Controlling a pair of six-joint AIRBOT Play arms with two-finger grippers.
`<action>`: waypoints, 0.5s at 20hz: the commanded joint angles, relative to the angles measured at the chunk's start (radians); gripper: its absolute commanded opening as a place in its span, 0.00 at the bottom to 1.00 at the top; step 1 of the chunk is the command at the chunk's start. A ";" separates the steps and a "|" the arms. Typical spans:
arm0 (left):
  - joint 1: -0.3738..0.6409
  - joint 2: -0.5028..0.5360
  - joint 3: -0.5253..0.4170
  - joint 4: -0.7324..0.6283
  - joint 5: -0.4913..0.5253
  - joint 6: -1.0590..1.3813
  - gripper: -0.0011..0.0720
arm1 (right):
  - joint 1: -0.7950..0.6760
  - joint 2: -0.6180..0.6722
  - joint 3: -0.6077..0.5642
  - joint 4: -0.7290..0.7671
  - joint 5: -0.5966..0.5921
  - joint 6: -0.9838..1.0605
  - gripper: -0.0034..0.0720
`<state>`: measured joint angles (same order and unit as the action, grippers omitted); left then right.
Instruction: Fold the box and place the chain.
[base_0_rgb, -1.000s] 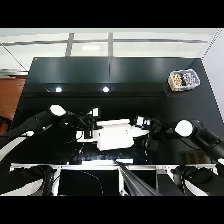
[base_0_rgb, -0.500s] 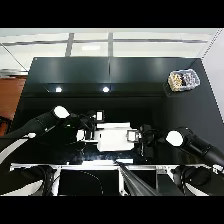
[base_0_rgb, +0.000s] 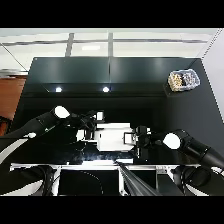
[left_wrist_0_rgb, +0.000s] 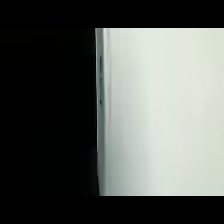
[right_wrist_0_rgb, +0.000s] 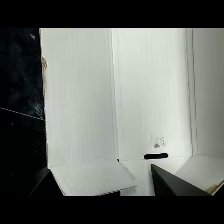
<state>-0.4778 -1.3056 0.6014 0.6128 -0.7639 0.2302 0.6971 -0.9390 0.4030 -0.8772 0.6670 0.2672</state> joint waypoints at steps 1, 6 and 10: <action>-0.001 -0.001 -0.001 0.000 0.001 0.001 0.06 | 0.003 -0.001 0.000 0.032 -0.006 -0.010 0.99; -0.001 -0.001 -0.001 0.000 0.001 0.001 0.06 | 0.003 -0.023 0.000 0.079 -0.010 -0.010 0.99; -0.001 -0.001 -0.001 0.000 0.001 0.001 0.06 | -0.001 -0.019 0.021 0.116 -0.014 0.046 0.98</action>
